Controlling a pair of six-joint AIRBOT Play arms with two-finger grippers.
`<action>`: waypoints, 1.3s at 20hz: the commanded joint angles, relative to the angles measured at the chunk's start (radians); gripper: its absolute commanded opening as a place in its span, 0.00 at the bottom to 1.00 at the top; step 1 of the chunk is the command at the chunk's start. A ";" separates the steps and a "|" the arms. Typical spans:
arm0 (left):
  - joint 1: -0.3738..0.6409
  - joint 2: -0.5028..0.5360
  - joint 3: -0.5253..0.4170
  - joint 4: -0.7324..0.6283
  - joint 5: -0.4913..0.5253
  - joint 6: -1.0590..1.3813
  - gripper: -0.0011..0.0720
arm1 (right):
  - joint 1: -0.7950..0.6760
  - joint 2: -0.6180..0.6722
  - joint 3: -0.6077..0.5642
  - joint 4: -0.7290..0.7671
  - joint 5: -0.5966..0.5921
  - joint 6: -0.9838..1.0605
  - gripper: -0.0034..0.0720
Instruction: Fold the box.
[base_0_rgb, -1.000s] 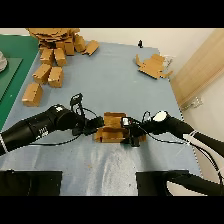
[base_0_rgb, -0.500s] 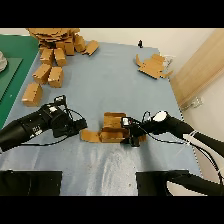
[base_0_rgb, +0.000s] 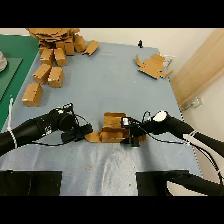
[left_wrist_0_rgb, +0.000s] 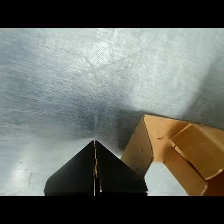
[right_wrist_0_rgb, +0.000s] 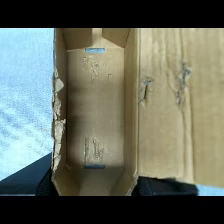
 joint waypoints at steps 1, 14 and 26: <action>-0.012 -0.011 -0.002 -0.030 0.033 0.014 0.03 | 0.000 0.000 0.000 0.000 0.000 0.000 0.70; -0.043 -0.012 -0.002 -0.046 0.117 0.010 0.03 | 0.000 0.000 0.000 0.000 0.000 0.000 0.70; -0.076 0.024 0.030 -0.128 0.124 0.059 0.03 | 0.000 0.000 0.000 0.000 0.000 0.000 0.70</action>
